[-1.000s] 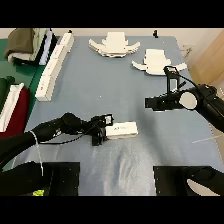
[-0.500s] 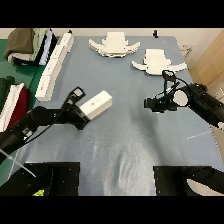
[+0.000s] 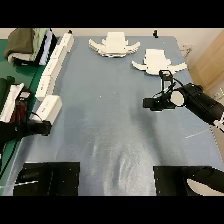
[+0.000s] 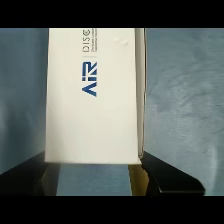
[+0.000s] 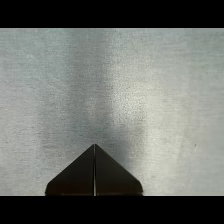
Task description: Fold the box.
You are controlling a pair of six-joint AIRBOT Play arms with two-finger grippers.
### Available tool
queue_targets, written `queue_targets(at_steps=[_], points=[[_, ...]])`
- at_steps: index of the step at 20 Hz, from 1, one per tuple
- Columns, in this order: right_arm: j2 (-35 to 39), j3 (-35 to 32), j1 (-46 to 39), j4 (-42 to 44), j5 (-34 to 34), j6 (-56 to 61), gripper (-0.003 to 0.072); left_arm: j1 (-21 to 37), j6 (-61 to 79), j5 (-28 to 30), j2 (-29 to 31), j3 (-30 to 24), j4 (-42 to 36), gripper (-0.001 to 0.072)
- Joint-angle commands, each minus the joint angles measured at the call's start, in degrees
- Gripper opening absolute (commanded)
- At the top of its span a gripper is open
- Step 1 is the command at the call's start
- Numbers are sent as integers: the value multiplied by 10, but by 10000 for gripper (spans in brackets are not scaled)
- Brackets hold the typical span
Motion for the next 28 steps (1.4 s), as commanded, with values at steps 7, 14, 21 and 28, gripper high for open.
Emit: queue_targets(at_steps=[7,14,21,28], points=[[-3,0,0,-1,-4,-21,6,116,13,123,-70,-54,23,455],[-3,0,0,-1,-4,-20,6,116,90,280,-188,-54,-34,454],[-6,0,0,1,-4,-20,6,116,122,370,-253,-54,-36,455],[-6,0,0,5,-4,-14,6,116,122,427,-265,-54,-36,455]])
